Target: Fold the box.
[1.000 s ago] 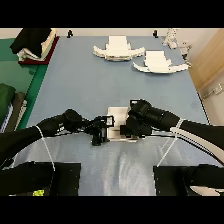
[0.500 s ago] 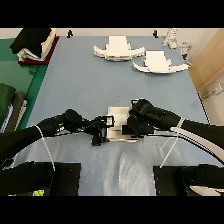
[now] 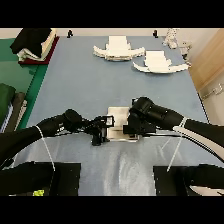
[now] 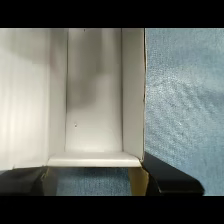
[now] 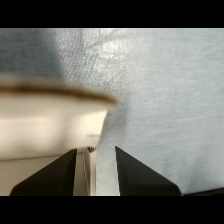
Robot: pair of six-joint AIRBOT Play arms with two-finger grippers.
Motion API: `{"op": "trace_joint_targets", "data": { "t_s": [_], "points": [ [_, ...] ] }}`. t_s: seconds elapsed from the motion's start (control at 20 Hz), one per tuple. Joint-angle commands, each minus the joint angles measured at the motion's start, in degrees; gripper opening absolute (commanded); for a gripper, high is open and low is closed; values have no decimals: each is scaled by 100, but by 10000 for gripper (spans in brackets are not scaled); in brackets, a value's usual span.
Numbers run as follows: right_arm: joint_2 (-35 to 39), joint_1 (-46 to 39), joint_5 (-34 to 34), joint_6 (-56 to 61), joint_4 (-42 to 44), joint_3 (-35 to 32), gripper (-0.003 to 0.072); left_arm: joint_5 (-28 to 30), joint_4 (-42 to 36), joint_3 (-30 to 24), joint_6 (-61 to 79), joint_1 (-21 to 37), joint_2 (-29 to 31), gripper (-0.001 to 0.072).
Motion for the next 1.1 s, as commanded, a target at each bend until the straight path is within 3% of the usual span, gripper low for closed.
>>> {"op": "trace_joint_targets", "data": {
  "t_s": [0.0,0.15,0.25,0.3,0.45,0.7,0.9,1.05],
  "points": [
    [378,-9,-428,-138,-131,415,376,0,0,0,0,2,2,497],
    [872,-184,-474,-466,-151,774,372,0,0,0,0,0,2,497],
    [1058,-527,-710,-688,-337,785,37,0,0,0,0,2,2,498],
    [1040,-813,-848,-844,-570,780,-1,0,0,0,0,2,2,497],
    [774,-1985,-402,-1797,-170,590,-1,0,0,0,0,2,2,497],
    [-232,-3987,813,-4446,3136,260,-1,0,0,0,0,2,2,497],
    [-1034,-4500,345,-6802,5716,273,-2,-2,0,0,0,2,2,498],
    [-1456,-4428,-170,-7941,6376,459,-2,0,0,0,0,2,2,497]
  ]
}}
